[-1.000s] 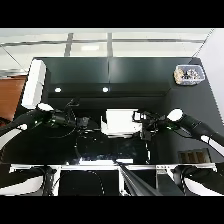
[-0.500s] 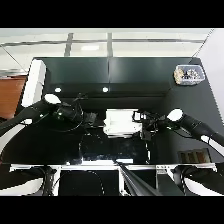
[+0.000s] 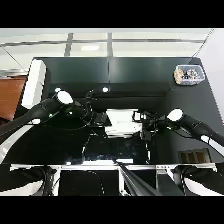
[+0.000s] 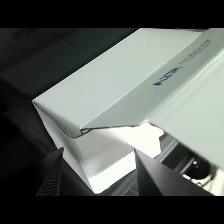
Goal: Fold the box and place the chain.
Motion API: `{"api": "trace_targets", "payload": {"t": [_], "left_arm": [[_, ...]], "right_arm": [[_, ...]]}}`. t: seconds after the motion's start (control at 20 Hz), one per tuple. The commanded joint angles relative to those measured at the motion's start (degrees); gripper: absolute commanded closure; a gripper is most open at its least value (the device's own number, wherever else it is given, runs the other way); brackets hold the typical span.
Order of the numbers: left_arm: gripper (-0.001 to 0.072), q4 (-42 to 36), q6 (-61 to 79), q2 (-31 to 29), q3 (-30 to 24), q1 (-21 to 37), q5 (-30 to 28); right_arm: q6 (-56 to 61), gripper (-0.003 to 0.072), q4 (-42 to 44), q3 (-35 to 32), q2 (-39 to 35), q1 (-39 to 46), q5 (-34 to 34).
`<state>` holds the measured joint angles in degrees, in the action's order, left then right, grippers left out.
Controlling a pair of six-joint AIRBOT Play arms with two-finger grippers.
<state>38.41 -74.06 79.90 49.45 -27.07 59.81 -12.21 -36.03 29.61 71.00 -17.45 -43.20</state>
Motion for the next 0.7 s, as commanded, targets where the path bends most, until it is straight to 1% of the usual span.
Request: {"api": "trace_targets", "payload": {"t": [0.0, 0.1, 0.25, 0.4, 0.45, 0.5, 0.65], "left_arm": [[0.0209, 6.27, -6.82, 0.0, 2.1, -2.71, -0.44], [0.0209, 8.61, -9.64, 0.0, 3.32, -4.04, -0.66], [0.0209, 14.23, -15.52, 0.0, 4.96, -5.66, -0.87], [0.0211, 15.56, -17.92, 0.0, 5.4, -6.78, -0.87], [0.0269, 15.5, -17.92, 0.0, 5.4, -7.13, -0.85], [0.0375, 15.34, -17.9, 0.0, 5.4, -7.37, -0.85], [0.0385, 15.3, -18.25, 0.0, 5.4, -7.93, -0.98]], "right_arm": [[0.02, 0.0222, 0.0, -0.02, 0.0, -0.04, 0.0], [0.02, 0.0222, 0.0, -0.02, 0.0, -0.04, 0.0], [0.0, 0.0222, 0.0, -0.02, 0.0, -0.04, 0.0], [0.0, 0.0222, 0.0, -0.02, 0.0, -0.04, 0.0], [0.0, 0.0222, 0.0, -0.02, 0.0, -0.04, 0.0], [0.0, 0.0222, 0.0, -0.02, 0.0, -0.04, 0.0], [0.0, 0.0222, 0.0, -0.02, 0.0, -0.04, 0.0]]}}
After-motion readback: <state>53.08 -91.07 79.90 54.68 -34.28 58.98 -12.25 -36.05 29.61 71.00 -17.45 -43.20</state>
